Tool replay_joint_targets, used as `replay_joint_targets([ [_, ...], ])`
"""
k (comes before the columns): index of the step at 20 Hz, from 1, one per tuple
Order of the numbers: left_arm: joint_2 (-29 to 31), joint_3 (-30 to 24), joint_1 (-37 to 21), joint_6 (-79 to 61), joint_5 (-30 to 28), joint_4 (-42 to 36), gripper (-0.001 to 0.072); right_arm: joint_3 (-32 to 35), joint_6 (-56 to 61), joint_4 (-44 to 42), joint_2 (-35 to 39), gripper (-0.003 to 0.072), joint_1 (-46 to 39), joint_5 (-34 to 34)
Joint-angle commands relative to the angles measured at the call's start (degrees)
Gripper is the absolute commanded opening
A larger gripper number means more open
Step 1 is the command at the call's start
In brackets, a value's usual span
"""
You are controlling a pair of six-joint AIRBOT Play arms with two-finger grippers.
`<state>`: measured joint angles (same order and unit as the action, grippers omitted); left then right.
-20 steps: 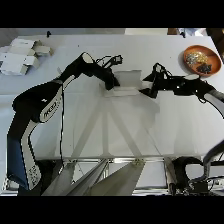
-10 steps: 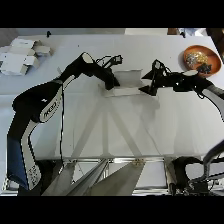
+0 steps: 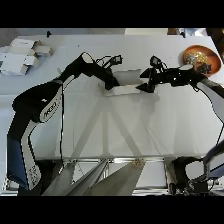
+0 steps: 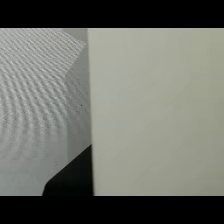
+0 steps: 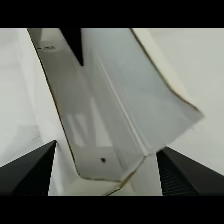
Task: Fold the box and place the chain.
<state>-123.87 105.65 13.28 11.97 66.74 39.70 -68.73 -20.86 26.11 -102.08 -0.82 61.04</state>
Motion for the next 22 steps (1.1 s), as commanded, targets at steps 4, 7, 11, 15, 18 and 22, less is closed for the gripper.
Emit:
replay_joint_targets([
  [4,0.0,0.0,0.0,0.0,-0.1,0.0,0.0018,-1.2,5.0,8.4,-1.0,0.0685,1.1,4.4],
  [7,0.0,0.0,0.0,0.0,-0.1,0.0,0.0018,-1.1,5.6,8.2,-2.2,0.0685,1.1,4.4],
  [11,0.0,0.0,0.0,0.0,-0.1,0.0,0.0018,-1.2,4.2,6.7,-4.2,0.0685,1.6,4.3],
  [15,0.0,0.0,0.0,0.0,-0.1,0.0,0.0018,-1.2,2.8,5.3,-4.4,0.0685,1.8,4.1],
  [18,0.0,0.0,0.0,0.0,-0.1,0.0,0.0018,-1.2,2.8,5.3,-4.4,0.0685,1.8,4.1],
  [22,0.0,0.0,0.0,0.0,-0.1,0.0,0.0018,-2.6,3.1,6.0,-4.9,0.0685,2.5,4.6],
])
